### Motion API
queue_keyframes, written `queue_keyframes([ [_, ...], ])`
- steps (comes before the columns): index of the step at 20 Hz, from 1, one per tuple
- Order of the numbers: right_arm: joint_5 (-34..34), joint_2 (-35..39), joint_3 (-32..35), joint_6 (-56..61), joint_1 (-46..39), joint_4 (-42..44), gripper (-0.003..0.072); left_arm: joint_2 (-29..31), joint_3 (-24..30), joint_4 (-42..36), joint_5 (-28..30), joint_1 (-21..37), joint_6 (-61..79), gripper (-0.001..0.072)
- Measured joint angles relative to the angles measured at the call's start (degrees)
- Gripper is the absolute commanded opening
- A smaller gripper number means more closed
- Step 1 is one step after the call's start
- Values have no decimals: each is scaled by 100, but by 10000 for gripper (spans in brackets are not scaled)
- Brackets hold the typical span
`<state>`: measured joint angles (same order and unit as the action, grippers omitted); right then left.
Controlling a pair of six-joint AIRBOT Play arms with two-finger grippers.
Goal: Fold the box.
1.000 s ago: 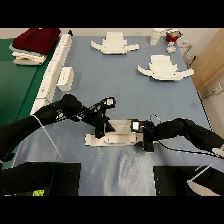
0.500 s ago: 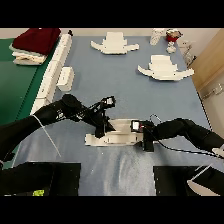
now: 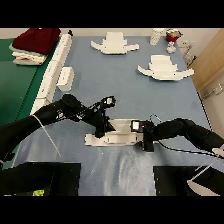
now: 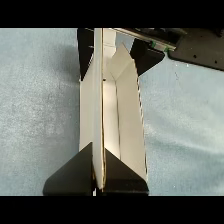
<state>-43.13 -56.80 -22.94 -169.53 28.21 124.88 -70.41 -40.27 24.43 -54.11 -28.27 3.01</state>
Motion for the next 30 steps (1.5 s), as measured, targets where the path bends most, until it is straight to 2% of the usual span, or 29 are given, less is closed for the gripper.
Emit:
queue_keyframes([
  [4, 0, -2, 0, 0, 0, 0, 440, 0, 2, -22, -17, 0, 0, 22],
  [5, 0, -2, 0, 0, 0, 0, 440, 0, 2, -26, -22, 0, 0, 216],
  [6, 0, -2, 0, -2, 0, 0, 440, 0, 0, -107, -28, 0, -2, 312],
  [10, 0, -2, 0, -2, 0, 0, 440, 7, -2, -44, -46, 2, -232, 318],
  [11, 0, -2, 0, -2, 0, 0, 441, 20, -11, 4, -50, 11, -363, 404],
  [12, 0, -2, 0, -2, 0, -2, 441, 55, -37, 96, -57, 35, -566, 631],
  [13, 0, -2, 0, -2, 0, 0, 441, 107, -61, 225, -101, 72, -815, 691],
  [15, 0, -2, 0, -2, 0, 0, 440, 302, -140, 625, -214, 199, -1635, 688],
  [16, 0, -2, 0, -2, 0, -2, 440, 415, -186, 887, -308, 275, -2085, 605],
  [17, 0, -2, 0, -2, 0, 0, 441, 535, -234, 1145, -452, 363, -2566, 384],
  [19, 0, -2, 0, -2, 0, 0, 441, 774, -310, 1687, -918, 546, -3574, 27],
  [22, 0, -2, 0, -2, 0, 0, 440, 979, -334, 2024, -1746, 695, -4634, 16],
  [25, 0, -2, 0, -2, 0, 0, 440, 1060, -120, 1547, -2033, 435, -5410, 16],
  [27, 0, -2, 0, -2, 0, -2, 440, 1078, 46, 1054, -1681, 13, -5694, 16],
  [30, 0, -2, 0, -2, 0, -2, 440, 1086, 131, 522, -616, -588, -5989, 15],
])
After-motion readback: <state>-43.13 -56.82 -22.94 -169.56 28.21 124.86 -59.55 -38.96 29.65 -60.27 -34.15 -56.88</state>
